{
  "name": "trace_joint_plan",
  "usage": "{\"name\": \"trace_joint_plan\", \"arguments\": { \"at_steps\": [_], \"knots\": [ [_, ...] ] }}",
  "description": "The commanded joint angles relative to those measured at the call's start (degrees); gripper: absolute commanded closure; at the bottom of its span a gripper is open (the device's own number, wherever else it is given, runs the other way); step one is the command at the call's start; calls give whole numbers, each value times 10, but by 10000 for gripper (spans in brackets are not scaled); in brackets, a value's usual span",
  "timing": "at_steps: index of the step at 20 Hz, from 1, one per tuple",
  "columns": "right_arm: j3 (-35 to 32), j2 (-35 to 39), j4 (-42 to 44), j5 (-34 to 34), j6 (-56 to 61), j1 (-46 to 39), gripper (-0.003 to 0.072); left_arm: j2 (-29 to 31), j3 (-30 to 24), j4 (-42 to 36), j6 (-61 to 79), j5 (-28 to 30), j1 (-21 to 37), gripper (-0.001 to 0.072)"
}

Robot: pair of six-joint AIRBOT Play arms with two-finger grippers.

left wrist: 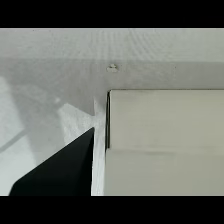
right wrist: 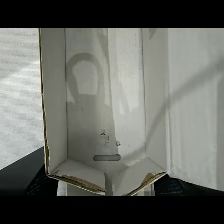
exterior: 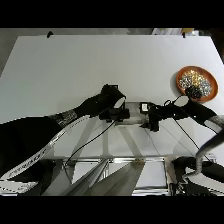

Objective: Fold the box and place the chain.

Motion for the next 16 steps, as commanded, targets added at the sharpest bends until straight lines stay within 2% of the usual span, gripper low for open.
{"name": "trace_joint_plan", "arguments": {
  "at_steps": [1, 3, 9, 13, 16],
  "knots": [
    [0, 0, 0, -1, 0, 0, 307, -3, 1, -5, 5, -8, 1, 529],
    [0, 0, 0, -1, 0, 0, 307, -9, 4, -13, 18, -19, 1, 560],
    [0, 0, 0, -1, 0, 0, 307, -30, 15, -31, 21, -26, 1, 564],
    [0, 0, 0, -1, 0, 0, 307, -30, 15, -30, 21, -25, 1, 702],
    [0, 0, 0, -1, 0, 0, 307, -30, 15, -30, 21, -26, 1, 703]
  ]
}}
